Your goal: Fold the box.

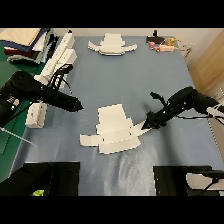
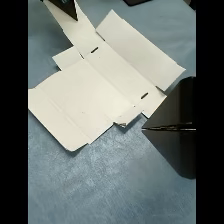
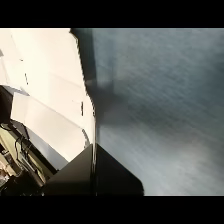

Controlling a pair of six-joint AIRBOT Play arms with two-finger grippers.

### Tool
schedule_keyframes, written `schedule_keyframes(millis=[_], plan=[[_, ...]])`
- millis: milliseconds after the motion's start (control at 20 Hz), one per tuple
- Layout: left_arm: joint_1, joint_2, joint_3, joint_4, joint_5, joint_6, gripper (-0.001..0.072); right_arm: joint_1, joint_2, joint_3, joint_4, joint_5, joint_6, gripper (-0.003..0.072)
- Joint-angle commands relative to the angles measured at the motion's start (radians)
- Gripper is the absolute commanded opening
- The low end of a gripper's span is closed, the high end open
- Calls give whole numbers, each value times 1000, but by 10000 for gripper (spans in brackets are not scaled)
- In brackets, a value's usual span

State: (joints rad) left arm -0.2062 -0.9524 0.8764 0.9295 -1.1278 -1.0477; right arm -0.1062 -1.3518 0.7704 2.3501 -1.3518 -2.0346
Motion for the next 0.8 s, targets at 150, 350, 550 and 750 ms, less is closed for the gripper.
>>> schedule_keyframes(millis=[150, 350, 550, 750], plan=[[61, -2, 1, -16, -56, -43, 482, 199, 319, -228, 35, 319, 101, 0], [109, -40, 1, -17, -79, -18, 496, 275, 546, -375, 8, 404, 195, 0], [108, -170, 0, -154, -114, 126, 496, 288, 631, -467, -18, 420, 229, 0], [107, -336, 1, -262, -139, 241, 497, 288, 632, -475, -28, 428, 229, 0]])
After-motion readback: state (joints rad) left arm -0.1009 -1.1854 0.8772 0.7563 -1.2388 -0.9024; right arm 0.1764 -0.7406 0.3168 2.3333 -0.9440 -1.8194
